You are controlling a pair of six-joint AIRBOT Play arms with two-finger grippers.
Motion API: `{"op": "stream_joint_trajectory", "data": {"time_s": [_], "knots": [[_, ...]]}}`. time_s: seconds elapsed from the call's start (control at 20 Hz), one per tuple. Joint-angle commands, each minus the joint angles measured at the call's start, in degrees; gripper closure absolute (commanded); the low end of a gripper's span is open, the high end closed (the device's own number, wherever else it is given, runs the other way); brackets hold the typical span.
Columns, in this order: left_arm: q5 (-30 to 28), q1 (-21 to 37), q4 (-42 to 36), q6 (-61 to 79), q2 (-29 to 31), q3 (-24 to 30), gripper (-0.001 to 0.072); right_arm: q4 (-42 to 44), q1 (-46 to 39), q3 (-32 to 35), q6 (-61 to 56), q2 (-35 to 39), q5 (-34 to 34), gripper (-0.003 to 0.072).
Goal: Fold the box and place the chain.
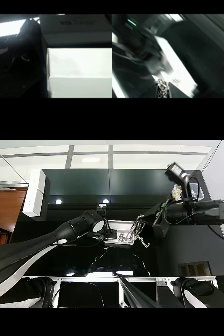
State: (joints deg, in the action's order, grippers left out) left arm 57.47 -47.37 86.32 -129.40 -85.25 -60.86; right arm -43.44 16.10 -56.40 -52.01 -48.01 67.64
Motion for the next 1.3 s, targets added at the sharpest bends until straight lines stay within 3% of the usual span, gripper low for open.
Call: {"op": "stream_joint_trajectory", "data": {"time_s": [0.0,0.3,0.5,0.7,0.75,0.8,0.95,1.15,1.2,1.25], "knots": [[0.0,0.0,0.0,0.0,0.0,-0.04,0.068,8.41,-0.02,-1.79,-1.51,0.07,0.72,0.0672],[0.02,0.0,0.0,0.0,0.0,-0.04,0.068,10.4,0.28,-0.63,-1.6,-3.93,0.63,0.0672],[-0.02,0.0,0.02,0.0,0.0,-0.04,0.068,8.92,1.31,5.46,-0.7,-8.44,0.2,0.0671],[-0.02,0.0,0.02,0.0,0.0,-0.04,0.068,8.87,3.78,11.43,-0.72,-12.79,-7.58,0.0667],[0.0,0.0,0.02,0.0,0.0,-0.04,0.068,8.85,3.72,11.5,-0.72,-13.35,-8.52,0.0567],[0.0,0.0,0.02,0.0,0.0,-0.04,0.068,8.7,3.1,11.43,-0.63,-13.33,-9.01,0.0312],[0.0,0.0,0.0,0.0,0.0,-0.04,0.068,4.72,-3.56,9.86,-0.04,-12.17,-1.18,0.0294],[0.0,0.0,0.0,0.0,0.0,-0.04,0.068,-8.81,-13.31,12.41,-0.96,-9.51,5.86,0.0287],[0.0,0.0,0.0,0.0,0.0,-0.04,0.068,-9.33,-14.27,14.84,-0.9,-9.53,3.85,0.0036],[0.0,0.0,0.0,0.0,0.0,-0.04,0.068,-9.07,-14.43,17.79,0.85,-9.53,0.87,-0.0021]]}}
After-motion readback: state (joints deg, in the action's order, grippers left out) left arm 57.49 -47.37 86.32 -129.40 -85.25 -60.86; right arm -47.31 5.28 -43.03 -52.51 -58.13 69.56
